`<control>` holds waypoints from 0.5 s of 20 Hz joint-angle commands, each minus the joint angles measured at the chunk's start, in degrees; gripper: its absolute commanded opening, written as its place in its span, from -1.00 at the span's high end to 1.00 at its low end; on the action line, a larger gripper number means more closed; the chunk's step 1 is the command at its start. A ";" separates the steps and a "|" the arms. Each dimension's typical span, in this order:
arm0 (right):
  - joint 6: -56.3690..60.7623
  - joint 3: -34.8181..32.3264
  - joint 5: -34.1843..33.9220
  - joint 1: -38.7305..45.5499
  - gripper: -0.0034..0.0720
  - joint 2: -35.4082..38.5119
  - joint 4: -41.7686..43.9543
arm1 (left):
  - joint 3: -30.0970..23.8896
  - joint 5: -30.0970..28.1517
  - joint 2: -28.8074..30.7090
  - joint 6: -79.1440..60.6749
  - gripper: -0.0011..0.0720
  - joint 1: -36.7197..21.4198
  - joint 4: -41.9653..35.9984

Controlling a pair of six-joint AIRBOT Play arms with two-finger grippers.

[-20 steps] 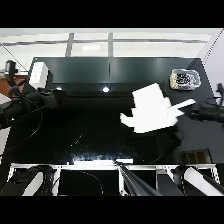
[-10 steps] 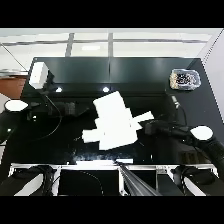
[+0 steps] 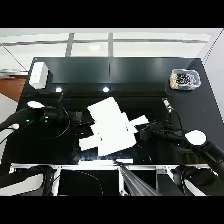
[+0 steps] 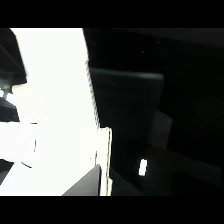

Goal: Fold the box and place the chain.

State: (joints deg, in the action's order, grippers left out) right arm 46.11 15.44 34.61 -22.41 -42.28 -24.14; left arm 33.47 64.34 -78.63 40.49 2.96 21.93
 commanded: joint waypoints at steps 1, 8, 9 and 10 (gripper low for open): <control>-0.02 -0.02 -0.33 -0.33 0.81 0.04 -0.04 | 0.61 2.54 -6.01 -11.50 -0.80 0.68 -5.88; 2.29 -0.02 0.90 -0.35 0.81 0.04 -0.13 | 7.45 9.55 -13.16 -19.30 -0.74 8.72 -3.30; 2.29 -0.02 1.25 -0.33 0.81 0.04 -0.13 | 8.31 9.46 -13.20 -19.78 -0.74 9.88 -1.97; 2.29 -0.02 1.18 -0.33 0.81 0.04 -0.13 | 9.22 9.44 -13.20 -20.37 -0.74 10.78 0.07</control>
State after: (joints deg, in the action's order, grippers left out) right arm 47.68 15.44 34.94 -22.70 -42.26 -24.23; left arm 40.16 72.69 -90.56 22.92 10.72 18.63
